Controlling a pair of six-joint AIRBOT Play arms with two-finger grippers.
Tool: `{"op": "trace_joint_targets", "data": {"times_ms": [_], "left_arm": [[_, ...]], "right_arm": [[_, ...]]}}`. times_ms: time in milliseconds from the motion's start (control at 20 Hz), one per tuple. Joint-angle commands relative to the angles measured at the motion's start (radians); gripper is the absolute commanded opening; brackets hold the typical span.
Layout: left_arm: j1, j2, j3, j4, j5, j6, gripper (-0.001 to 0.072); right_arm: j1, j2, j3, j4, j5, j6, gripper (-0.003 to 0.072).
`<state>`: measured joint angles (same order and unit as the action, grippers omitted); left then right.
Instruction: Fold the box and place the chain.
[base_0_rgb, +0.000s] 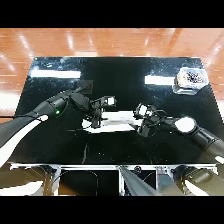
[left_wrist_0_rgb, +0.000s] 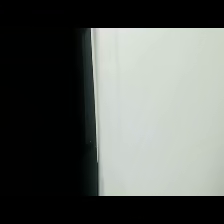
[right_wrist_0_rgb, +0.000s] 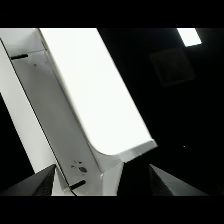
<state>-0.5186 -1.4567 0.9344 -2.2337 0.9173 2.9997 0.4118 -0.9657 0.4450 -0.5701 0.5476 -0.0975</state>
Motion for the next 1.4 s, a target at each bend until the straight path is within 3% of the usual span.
{"op": "trace_joint_targets", "data": {"times_ms": [0, 200, 400, 950, 1350], "left_arm": [[0.0, 0.0, 0.0, 0.0, -0.002, 0.0, 0.0025], [0.0, 0.0, 0.0, 0.0, -0.002, 0.0, 0.0025], [0.0, 0.0, 0.0, 0.0, -0.003, 0.0, 0.0026], [0.0, 0.0, 0.0, 0.001, -0.01, 0.0, 0.0025], [0.0, 0.0, 0.0, 0.0, -0.006, -0.035, 0.0025]], "right_arm": [[-0.069, -0.012, 0.013, 0.018, 0.089, -0.051, 0.0715], [-0.031, -0.055, 0.013, 0.031, 0.122, -0.149, 0.0715], [-0.027, -0.103, 0.016, 0.151, 0.119, -0.302, 0.0714], [-0.021, -0.163, 0.026, 0.199, 0.215, -0.315, 0.0714], [0.046, -0.163, 0.011, 0.111, 0.174, -0.215, 0.0714]]}}
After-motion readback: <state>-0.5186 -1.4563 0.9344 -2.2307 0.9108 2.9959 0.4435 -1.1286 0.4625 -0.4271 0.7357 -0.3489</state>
